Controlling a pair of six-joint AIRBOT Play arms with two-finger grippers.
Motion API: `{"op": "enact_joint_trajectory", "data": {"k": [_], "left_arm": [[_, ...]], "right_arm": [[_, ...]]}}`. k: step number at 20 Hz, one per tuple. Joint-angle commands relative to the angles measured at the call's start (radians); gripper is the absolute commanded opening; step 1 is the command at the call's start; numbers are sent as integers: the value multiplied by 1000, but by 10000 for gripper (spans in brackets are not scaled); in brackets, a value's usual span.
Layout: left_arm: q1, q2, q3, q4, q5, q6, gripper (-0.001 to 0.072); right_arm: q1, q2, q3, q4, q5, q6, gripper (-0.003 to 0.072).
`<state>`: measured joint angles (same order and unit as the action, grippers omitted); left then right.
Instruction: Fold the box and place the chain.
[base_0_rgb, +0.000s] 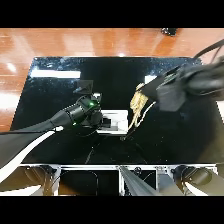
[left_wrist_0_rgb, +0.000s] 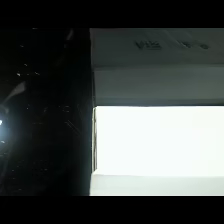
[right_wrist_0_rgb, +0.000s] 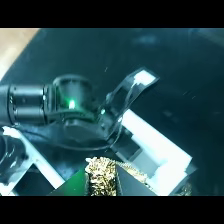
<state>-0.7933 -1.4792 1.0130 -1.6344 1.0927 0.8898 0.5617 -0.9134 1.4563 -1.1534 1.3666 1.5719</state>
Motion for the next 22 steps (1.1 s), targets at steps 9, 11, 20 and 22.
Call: {"op": "enact_joint_trajectory", "data": {"k": [9, 11, 20, 22], "left_arm": [[0, 0, 0, -1, 4, 0, 23], [0, 0, 0, -1, 4, 0, 23], [0, 0, 0, -1, 4, 0, 23], [0, 0, 0, -1, 4, 0, 23]], "right_arm": [[49, -100, -184, 82, -71, -72, 31], [49, -146, -184, 106, -75, -101, 31], [49, -348, -190, 76, -114, -172, 32], [49, -364, -201, 26, -110, -157, 32]]}}
